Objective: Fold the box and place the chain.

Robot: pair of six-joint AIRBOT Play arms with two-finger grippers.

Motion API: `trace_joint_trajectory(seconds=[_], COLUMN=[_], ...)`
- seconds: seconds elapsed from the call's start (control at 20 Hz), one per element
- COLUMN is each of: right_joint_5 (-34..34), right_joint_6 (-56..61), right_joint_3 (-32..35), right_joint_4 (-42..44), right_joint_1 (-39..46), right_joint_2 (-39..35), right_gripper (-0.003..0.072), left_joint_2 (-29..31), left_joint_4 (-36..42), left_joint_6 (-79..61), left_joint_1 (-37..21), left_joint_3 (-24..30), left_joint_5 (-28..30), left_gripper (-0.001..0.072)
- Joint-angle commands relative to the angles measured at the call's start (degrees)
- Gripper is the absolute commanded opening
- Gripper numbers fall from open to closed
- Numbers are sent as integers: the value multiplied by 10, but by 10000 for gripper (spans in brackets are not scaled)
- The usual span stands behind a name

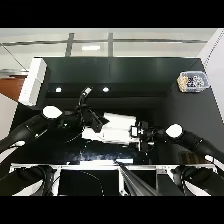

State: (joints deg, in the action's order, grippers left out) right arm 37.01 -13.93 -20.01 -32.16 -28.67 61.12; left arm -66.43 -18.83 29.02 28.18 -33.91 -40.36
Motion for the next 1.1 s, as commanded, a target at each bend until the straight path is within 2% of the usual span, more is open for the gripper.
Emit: trace_joint_trajectory(seconds=[0.0,0.35,0.5,0.65,0.7,0.75,0.8,1.05], right_joint_5=[0,0,0,0,0,0,0,0], right_joint_6=[0,0,0,0,0,0,0,0], right_joint_3=[0,0,0,0,0,0,0,0], right_joint_4=[0,0,0,0,0,0,0,0], right_joint_1=[-1,-1,-1,-1,-1,-1,-1,-1], right_joint_2=[0,0,0,0,0,0,0,0], right_gripper=[476,475,475,475,475,476,476,475], left_joint_2=[-41,-63,-55,-17,0,17,34,78], left_joint_4=[10,-32,-33,-70,-87,-107,-139,-355], left_joint_6=[-8,-8,-8,-7,-7,-7,-6,-5], left_joint_1=[5,47,33,2,-10,-22,-35,-104], left_joint_3=[1,0,0,0,0,0,0,0], left_joint_5=[43,45,50,40,34,22,9,-136], left_gripper=[27,27,27,46,177,427,720,711])
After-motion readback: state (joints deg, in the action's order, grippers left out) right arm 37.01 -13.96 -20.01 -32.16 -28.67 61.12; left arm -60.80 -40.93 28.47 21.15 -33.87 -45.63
